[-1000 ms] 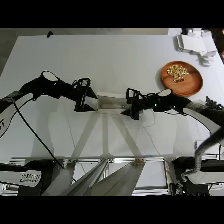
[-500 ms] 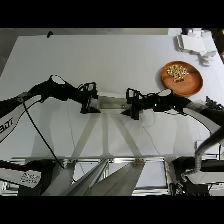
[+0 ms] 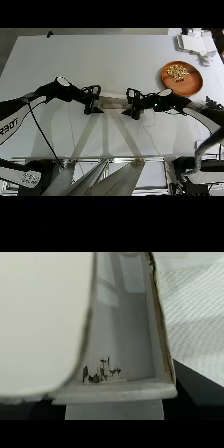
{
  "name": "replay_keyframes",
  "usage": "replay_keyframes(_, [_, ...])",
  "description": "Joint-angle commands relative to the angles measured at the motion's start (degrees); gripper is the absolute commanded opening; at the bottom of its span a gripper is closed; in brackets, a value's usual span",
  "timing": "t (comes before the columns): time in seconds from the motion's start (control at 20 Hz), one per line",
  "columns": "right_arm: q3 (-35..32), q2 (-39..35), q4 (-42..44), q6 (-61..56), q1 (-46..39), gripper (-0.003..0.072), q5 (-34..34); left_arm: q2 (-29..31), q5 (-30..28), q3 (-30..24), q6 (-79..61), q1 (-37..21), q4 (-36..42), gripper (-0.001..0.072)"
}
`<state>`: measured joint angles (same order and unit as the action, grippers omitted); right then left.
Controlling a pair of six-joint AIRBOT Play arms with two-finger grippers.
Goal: Fold the box and place the chain.
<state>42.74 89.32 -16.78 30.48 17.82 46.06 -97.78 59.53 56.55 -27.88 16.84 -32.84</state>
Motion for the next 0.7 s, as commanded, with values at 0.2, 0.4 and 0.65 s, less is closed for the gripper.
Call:
replay_keyframes(0.2, [0.0, 0.0, 0.1, 0.0, 0.1, 0.0395, 0.0, -0.1, -0.9, 0.0, -0.2, 0.2, -0.6, 0.0115])
replay_keyframes(0.4, [0.0, 0.0, 0.1, 0.0, 0.1, 0.0395, 0.0, -0.1, -0.9, 0.0, -0.2, 0.2, -0.6, 0.0115])
replay_keyframes(0.65, [0.0, -0.6, 0.0, -0.8, -0.3, 0.0601, 1.7, -0.1, -0.9, 0.0, -0.2, 0.2, -0.6, 0.0115])
